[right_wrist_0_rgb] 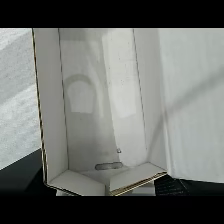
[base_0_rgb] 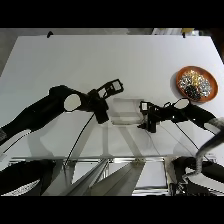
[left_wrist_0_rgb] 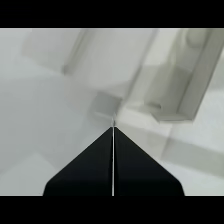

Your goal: Fold the box and place the chain.

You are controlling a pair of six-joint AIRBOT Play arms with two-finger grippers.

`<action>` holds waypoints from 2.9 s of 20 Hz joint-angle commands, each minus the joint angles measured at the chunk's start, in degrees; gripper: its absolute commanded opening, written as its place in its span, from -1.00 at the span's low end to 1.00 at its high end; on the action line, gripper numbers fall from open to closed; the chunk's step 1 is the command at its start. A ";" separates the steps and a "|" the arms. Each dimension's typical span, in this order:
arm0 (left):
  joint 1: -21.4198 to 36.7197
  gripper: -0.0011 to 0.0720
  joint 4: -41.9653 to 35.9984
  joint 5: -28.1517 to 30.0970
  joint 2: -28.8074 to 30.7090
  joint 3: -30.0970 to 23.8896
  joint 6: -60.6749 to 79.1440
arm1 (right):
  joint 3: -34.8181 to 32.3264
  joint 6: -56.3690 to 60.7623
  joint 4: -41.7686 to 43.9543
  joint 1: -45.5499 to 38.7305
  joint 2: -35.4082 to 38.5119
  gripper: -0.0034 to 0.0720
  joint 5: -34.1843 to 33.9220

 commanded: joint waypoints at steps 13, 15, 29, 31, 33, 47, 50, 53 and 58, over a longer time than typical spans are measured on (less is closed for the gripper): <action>2.78 -0.14 -12.57 9.81 -9.77 -8.55 29.38 | 0.04 0.02 0.04 -0.02 0.04 0.16 0.02; 2.78 -0.14 -12.57 11.69 -9.73 -8.52 29.40 | 0.04 0.02 0.04 -0.02 0.04 0.16 0.02; 0.37 0.36 -16.70 9.29 -8.00 -8.52 38.40 | 0.04 0.02 0.04 -0.02 0.04 0.16 0.02; -0.61 0.17 -18.25 9.38 -8.00 -8.52 40.57 | 0.04 0.02 0.04 -0.02 0.04 0.16 0.02; -1.25 -0.12 -19.30 9.94 -8.02 -8.52 41.40 | 0.04 0.02 0.04 -0.02 0.04 0.16 0.02; -3.23 -0.13 -25.51 20.55 -9.40 -8.52 40.74 | 0.04 0.02 0.04 -0.02 0.04 0.16 0.02; -4.11 -0.13 -26.56 20.55 -10.03 -8.52 40.74 | 0.04 0.02 0.04 -0.02 0.04 0.16 0.02; -4.24 -0.11 -26.95 20.28 -10.03 -8.52 40.76 | 0.04 0.02 0.04 -0.02 0.04 0.16 0.02; -4.52 0.79 -27.04 20.24 -10.03 -8.52 40.70 | 0.04 0.02 0.04 -0.02 0.04 0.16 0.02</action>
